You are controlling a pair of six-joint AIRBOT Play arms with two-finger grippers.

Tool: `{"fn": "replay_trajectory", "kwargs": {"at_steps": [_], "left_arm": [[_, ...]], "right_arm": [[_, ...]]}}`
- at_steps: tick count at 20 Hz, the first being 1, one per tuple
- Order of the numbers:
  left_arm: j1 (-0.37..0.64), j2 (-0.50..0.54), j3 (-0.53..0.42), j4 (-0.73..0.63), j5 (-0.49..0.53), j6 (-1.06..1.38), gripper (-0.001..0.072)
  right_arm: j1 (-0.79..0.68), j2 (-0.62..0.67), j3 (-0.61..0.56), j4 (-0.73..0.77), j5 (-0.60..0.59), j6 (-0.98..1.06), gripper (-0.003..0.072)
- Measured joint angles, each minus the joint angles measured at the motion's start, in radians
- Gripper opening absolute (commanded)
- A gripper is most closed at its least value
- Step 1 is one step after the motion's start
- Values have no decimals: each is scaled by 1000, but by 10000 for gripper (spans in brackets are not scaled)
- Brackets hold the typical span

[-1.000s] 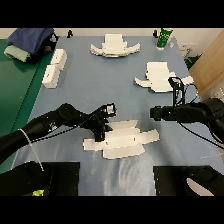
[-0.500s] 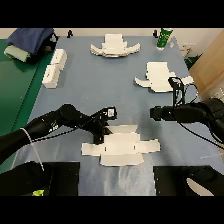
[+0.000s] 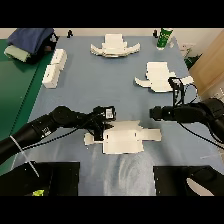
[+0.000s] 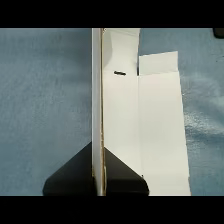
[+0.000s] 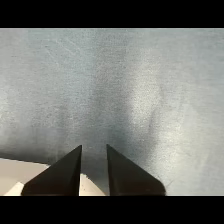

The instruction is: Fold the box.

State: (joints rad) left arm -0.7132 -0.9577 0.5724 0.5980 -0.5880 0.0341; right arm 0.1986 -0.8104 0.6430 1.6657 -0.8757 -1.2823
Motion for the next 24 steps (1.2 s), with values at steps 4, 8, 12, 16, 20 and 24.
{"fn": "replay_trajectory", "kwargs": {"at_steps": [4,8,12,16,20,24], "left_arm": [[-25,-36,-20,1,9,7,14],[-31,-60,-25,0,14,9,13],[-33,-66,-26,0,12,3,14],[-33,-69,-27,0,-27,-5,14],[-34,-64,-27,3,-42,-8,12],[-56,-10,-27,2,111,36,13]], "right_arm": [[0,0,0,10,0,0,245],[0,0,0,15,0,0,245],[0,0,0,17,0,0,245],[0,0,0,18,-1,0,245],[0,0,0,18,-2,0,245],[0,0,0,19,-5,0,245]]}}
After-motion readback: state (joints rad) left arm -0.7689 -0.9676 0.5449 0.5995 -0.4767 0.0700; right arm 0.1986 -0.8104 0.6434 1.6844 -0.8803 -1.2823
